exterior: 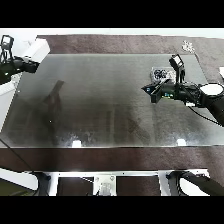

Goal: Fold the box and place the chain.

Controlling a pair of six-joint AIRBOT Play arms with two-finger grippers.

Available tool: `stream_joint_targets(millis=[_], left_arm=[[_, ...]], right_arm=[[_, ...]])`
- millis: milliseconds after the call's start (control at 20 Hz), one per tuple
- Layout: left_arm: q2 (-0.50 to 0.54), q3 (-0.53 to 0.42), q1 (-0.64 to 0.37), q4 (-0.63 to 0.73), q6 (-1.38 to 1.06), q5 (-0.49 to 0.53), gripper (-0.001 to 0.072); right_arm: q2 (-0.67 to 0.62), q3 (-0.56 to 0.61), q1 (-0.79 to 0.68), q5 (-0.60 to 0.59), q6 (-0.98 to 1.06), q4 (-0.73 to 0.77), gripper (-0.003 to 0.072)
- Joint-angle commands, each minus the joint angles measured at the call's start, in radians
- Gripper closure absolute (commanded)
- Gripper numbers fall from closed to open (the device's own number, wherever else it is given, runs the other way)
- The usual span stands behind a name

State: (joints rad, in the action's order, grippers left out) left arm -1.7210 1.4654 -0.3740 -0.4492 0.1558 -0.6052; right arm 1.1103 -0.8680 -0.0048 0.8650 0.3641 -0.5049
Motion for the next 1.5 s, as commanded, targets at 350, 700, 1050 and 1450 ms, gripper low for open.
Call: stream_joint_targets(millis=[350, 700, 1050, 1450], left_arm=[[-0.13, 0.0, -0.025, -0.021, 0.008, 0.201, 0.0691], [-0.175, 0.001, -0.027, 0.0, -0.037, 0.253, 0.0689], [-0.183, 0.001, -0.027, 0.015, -0.086, 0.222, 0.0279], [-0.181, 0.001, -0.027, 0.008, -0.087, 0.187, -0.0011]], right_arm=[[0.0, 0.001, 0.0, -0.013, 0.0, 0.0, 0.0671], [0.0, 0.002, 0.0, -0.013, 0.0, 0.011, 0.067], [0.0, 0.002, 0.002, -0.012, 0.0, 0.038, 0.067], [0.0, 0.002, 0.002, -0.012, 0.0, 0.045, 0.0668]])
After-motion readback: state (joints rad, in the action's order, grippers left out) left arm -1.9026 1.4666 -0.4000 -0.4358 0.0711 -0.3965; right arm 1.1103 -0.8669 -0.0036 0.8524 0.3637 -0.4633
